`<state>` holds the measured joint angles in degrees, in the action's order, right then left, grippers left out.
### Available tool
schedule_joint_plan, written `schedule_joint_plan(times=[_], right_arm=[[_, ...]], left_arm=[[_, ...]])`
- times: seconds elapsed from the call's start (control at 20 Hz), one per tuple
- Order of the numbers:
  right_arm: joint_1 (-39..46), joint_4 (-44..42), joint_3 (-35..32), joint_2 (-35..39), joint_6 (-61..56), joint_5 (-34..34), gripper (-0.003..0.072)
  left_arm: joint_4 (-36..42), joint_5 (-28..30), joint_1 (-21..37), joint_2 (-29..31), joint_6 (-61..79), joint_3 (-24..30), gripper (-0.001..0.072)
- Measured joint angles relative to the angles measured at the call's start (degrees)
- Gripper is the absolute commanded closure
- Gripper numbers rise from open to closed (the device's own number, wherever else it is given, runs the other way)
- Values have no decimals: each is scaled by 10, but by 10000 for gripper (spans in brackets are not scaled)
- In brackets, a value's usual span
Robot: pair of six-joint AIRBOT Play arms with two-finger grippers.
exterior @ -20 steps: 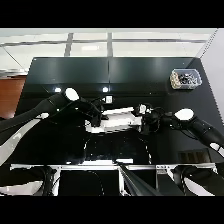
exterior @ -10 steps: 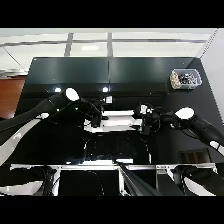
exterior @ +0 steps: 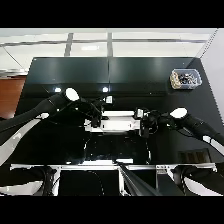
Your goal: Fold the box and place the chain.
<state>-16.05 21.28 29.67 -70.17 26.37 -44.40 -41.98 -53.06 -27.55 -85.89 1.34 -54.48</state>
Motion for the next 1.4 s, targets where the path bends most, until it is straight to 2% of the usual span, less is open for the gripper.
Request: schedule_joint_plan(times=[1.4], right_arm=[[-26, 119, 16, -24, -112, 26, -28]], left_arm=[[15, 21, -16, -10, 0, 0, 685]])
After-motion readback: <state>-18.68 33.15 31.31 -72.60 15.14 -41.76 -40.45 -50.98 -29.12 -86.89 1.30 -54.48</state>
